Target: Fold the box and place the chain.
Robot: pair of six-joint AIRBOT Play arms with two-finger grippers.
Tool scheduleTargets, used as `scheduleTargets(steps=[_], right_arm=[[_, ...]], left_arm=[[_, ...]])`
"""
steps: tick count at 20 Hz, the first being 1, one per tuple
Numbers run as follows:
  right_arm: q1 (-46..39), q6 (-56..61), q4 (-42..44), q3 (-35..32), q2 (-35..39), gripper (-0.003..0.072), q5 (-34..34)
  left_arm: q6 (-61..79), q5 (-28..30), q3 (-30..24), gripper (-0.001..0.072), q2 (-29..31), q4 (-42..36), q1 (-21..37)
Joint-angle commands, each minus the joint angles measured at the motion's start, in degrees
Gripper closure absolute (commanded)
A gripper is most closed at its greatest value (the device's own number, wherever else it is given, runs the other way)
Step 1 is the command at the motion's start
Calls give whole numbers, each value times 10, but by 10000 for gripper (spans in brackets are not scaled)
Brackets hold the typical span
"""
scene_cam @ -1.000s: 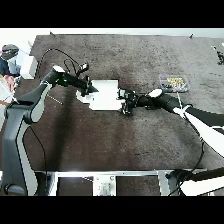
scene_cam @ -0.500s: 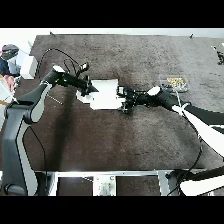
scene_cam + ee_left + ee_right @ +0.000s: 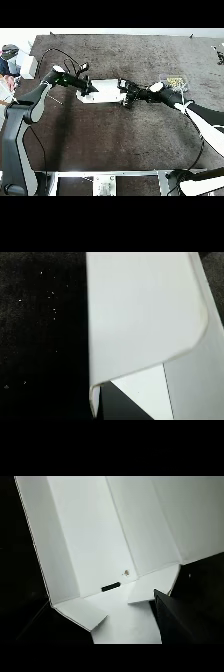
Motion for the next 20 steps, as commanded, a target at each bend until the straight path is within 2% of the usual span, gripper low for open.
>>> scheduleTargets(steps=[1, 6, 9, 17, 20], right_arm=[[-3, 3, 1, 29, -14, 6, 6], [-31, 5, -1, 54, -16, 7, 65], [-54, 9, -1, 104, -58, 5, 156], [-72, 45, -1, 212, -139, 4, 227], [-74, 57, -2, 241, -165, 4, 273]], left_arm=[[0, -1, 0, 697, 0, 0, 0], [0, -1, 0, 697, 0, 0, 0], [0, -1, 0, 697, 0, 0, 0], [0, -1, 0, 697, 0, 0, 0], [0, -1, 0, 697, 0, 0, 0]])
